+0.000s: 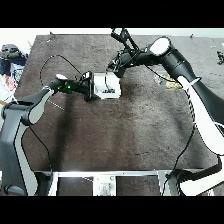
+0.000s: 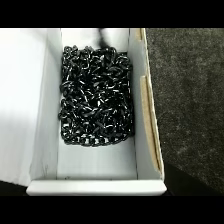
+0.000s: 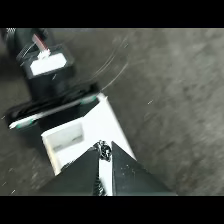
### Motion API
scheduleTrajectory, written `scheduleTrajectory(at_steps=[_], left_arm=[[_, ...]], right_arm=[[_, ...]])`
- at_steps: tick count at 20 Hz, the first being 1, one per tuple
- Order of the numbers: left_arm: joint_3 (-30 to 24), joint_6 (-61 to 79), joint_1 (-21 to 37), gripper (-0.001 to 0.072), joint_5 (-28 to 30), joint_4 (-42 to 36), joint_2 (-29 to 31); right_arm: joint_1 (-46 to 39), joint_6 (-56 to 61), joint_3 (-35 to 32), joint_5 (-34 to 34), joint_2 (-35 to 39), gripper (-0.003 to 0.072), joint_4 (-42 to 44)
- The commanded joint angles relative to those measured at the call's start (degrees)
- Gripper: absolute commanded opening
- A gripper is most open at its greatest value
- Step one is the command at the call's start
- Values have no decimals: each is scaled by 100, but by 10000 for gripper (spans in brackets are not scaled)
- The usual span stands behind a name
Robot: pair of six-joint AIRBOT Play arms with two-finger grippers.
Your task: Fold the box and place the chain.
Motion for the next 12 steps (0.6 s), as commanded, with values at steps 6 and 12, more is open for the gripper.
scheduleTrajectory(at_steps=[6, 12], left_arm=[[4, 0, 0, 236, 0, 0, 0], [4, 0, 0, 236, 2, 0, 0]], right_arm=[[127, 446, 28, -1088, -153, 396, -1335], [-455, 632, 103, -1034, -363, 116, -431]])
